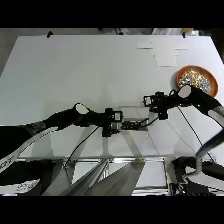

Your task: Fold the box and place the chain.

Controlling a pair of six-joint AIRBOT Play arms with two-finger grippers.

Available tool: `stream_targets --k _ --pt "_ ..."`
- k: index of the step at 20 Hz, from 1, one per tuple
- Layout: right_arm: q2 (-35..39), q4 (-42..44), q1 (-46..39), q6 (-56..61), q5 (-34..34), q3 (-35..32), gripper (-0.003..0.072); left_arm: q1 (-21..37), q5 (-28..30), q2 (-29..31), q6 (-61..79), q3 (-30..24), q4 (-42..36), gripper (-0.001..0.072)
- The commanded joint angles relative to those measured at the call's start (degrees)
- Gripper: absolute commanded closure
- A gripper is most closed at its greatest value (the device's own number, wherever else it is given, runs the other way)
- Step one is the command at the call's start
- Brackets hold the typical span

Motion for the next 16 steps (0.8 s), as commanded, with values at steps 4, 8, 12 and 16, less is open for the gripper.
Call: stream_targets --k 4,8,12,16 --pt "-0.13 0.28 -0.02 1.95 2.40 -0.02 0.0671 0.02 0.02 0.04 0.00 0.02 0.00 0.0435" --pt "3.54 -2.21 0.02 9.31 5.86 -0.04 0.0671 0.02 0.02 0.04 0.00 0.02 0.00 0.0435" --pt "14.25 -4.44 -0.02 15.98 8.76 -0.04 0.0671 0.02 0.02 0.04 0.00 0.00 0.00 0.0435" --pt "24.90 -4.22 0.00 22.75 16.70 -0.04 0.0671 0.02 0.02 0.04 0.00 0.00 0.00 0.0435"
